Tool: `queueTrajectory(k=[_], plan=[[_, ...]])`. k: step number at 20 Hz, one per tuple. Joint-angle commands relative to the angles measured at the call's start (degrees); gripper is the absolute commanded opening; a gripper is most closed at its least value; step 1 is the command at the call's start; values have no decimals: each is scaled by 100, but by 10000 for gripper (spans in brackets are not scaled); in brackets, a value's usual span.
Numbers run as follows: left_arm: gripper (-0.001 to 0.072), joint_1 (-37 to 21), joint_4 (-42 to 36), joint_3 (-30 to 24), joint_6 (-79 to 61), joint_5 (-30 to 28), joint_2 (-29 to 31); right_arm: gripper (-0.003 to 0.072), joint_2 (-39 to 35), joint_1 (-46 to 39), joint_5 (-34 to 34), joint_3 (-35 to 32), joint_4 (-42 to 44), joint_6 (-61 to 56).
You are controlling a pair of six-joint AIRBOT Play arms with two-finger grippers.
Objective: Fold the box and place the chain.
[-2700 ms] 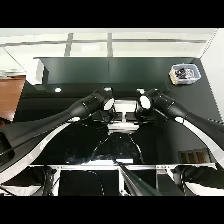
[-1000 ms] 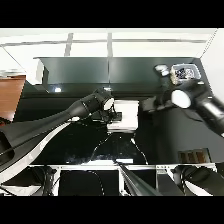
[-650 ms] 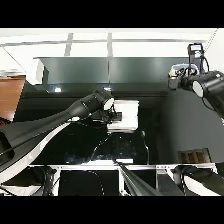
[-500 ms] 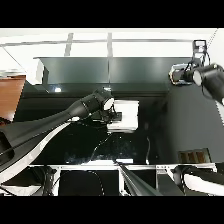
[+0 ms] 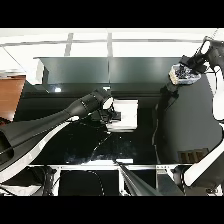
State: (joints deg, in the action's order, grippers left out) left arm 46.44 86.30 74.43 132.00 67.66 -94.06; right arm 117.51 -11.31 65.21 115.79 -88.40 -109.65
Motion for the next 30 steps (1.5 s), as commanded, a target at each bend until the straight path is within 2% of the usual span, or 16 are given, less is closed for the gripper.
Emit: queueTrajectory(k=[1, 3, 6, 7, 8, 11, 15, 19, 24, 30], plan=[[22, -4, 0, 0, 0, 13, -2, 544, 455, -111, 310, 407, 278, 63], [22, -4, 0, 0, 0, 11, -2, 527, 505, -109, 286, 407, 280, 63], [22, -4, -11, 0, 2, 11, -2, 115, 507, -120, 313, 407, 310, 313], [22, -4, -31, 0, 2, 11, -2, 41, 457, -120, 323, 407, 299, 415], [22, -4, -31, 0, 0, 11, -2, 14, 361, -118, 337, 407, 304, 535], [23, -4, -26, 0, 0, 11, -2, 13, -179, -103, 402, 407, 302, 1309], [22, -4, -26, 0, 0, 7, -2, 14, -1327, -114, 442, 306, 461, 1703], [22, -4, -28, 2, 0, 17, -2, 13, -2715, -195, 391, -258, 1908, 2719], [22, -4, -28, 2, 2, 7, -2, 12, -4315, -190, 177, -369, 2903, 3023], [22, -4, -28, 2, 0, 9, -2, 8, -5254, -188, 463, -367, 4249, 3305]])
